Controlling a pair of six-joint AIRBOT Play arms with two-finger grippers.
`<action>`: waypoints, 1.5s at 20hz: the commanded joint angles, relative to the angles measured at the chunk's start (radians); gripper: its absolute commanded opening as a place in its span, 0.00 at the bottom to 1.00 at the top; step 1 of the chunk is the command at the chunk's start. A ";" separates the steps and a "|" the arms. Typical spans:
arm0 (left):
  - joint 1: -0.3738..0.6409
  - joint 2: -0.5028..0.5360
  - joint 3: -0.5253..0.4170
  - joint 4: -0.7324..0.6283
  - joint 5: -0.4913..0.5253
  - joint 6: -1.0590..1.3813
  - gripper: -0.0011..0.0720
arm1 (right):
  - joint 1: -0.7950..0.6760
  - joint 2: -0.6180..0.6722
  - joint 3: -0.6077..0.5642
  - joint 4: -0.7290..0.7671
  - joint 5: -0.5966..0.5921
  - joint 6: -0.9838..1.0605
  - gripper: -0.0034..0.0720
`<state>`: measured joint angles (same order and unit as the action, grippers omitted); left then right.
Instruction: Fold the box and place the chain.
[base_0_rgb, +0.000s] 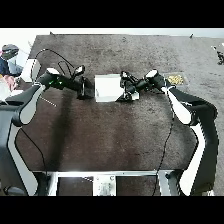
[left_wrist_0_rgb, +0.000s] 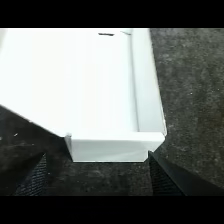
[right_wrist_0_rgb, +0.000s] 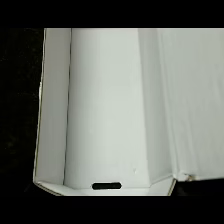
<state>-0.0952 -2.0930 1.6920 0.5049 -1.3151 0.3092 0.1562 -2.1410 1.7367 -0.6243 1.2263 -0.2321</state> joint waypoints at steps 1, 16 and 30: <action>-0.008 -0.010 -0.001 0.012 -0.017 0.040 1.00 | 0.000 0.000 0.000 0.000 0.000 0.000 0.85; -0.029 -0.018 -0.001 -0.003 -0.013 0.038 1.00 | 0.000 0.000 0.000 0.000 0.000 0.000 0.85; -0.086 -0.051 -0.001 -0.013 0.097 0.032 1.00 | 0.000 0.000 0.000 0.000 0.000 0.000 0.85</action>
<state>-0.1661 -2.1311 1.6909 0.4896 -1.2240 0.3405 0.1562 -2.1410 1.7367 -0.6239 1.2263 -0.2314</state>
